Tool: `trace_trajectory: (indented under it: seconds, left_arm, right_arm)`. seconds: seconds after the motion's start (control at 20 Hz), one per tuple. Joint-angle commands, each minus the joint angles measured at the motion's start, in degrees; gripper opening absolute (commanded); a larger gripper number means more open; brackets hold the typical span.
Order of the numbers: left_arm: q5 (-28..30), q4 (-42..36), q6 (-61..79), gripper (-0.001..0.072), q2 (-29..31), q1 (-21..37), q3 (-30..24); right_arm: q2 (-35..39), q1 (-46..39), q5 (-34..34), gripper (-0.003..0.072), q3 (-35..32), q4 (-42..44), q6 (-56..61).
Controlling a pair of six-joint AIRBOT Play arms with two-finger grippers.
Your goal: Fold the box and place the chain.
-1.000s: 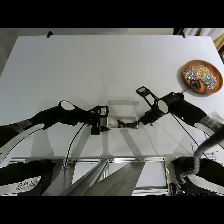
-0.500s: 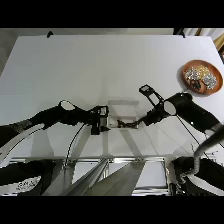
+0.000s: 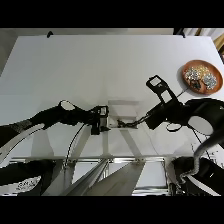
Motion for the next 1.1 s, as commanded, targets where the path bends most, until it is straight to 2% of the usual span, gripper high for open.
trace_trajectory:
  seconds: [0.0,0.15,0.3,0.9,0.95,1.0,1.05]
  left_arm:
    - [0.0,0.0,0.0,0.014,0.0,0.0,0.0]
    - [0.0,0.0,0.0,0.014,0.0,0.0,0.0]
    - [0.0,0.0,0.0,0.014,0.0,0.0,0.0]
    - [0.0,0.0,0.0,0.014,0.0,0.0,0.0]
    - [0.0,0.0,0.0,0.014,0.0,0.0,0.0]
    - [0.0,0.0,0.0,0.014,0.0,0.0,0.0]
    - [0.0,0.0,0.0,0.014,0.0,0.0,0.0]
  right_arm:
    - [3.0,5.5,-3.3,0.0017,3.9,0.1,2.5]
    - [2.8,9.7,-9.2,0.0017,4.9,0.2,4.7]
    - [0.2,11.1,-11.8,0.0017,4.9,0.2,5.1]
    - [-24.8,11.7,-12.4,0.002,4.9,4.9,5.1]
    - [-26.0,12.0,-12.4,0.0029,4.9,4.9,5.1]
    - [-26.7,12.1,-12.4,0.0086,4.9,4.9,5.1]
    - [-26.9,12.1,-12.3,0.0105,4.9,4.9,5.1]
